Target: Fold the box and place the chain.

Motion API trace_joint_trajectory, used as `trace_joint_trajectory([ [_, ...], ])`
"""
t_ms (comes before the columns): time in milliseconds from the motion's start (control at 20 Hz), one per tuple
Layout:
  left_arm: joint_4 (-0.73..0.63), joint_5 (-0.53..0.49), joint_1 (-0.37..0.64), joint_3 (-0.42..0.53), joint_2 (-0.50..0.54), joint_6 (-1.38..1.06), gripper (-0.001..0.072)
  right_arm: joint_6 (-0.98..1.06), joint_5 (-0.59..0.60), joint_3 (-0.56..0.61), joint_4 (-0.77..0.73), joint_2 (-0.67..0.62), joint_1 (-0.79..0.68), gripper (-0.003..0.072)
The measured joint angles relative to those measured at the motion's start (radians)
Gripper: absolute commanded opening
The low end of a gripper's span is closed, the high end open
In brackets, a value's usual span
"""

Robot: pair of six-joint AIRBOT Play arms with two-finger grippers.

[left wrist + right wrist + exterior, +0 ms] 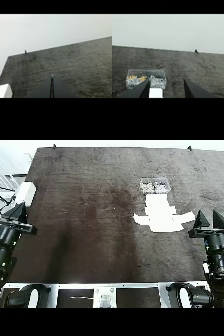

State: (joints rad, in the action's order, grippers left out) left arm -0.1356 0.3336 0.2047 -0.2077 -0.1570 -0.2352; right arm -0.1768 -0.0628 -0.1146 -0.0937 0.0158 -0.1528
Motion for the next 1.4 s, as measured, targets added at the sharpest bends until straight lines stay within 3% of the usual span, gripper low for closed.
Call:
trace_joint_trajectory([
  [500, 0.000, 0.000, 0.000, 0.000, 0.000, 0.000, 0.0019, 0.037, -0.003, -0.038, 0.003, 0.038, 0.000, 0.0522],
  [650, 0.000, 0.000, 0.000, 0.000, 0.000, 0.000, 0.0019, 0.055, 0.023, -0.131, 0.003, 0.181, 0.000, 0.0522],
  [900, 0.000, 0.000, 0.000, 0.000, 0.000, 0.000, 0.0019, 0.117, 0.003, -0.364, 0.004, 0.604, -0.081, 0.0522],
  [1050, 0.000, 0.000, 0.000, 0.000, 0.000, 0.000, 0.0019, 0.275, -0.214, -0.492, 0.111, 0.845, -0.241, 0.0526],
  [1200, 0.000, 0.000, 0.000, 0.000, 0.000, 0.000, 0.0019, 0.551, -0.527, -0.656, 0.405, 1.052, -0.434, 0.0541],
  [1400, 0.000, 0.000, 0.000, 0.000, 0.000, 0.000, 0.0019, 0.777, -0.859, -0.924, 0.716, 1.268, -0.610, 0.0545],
])
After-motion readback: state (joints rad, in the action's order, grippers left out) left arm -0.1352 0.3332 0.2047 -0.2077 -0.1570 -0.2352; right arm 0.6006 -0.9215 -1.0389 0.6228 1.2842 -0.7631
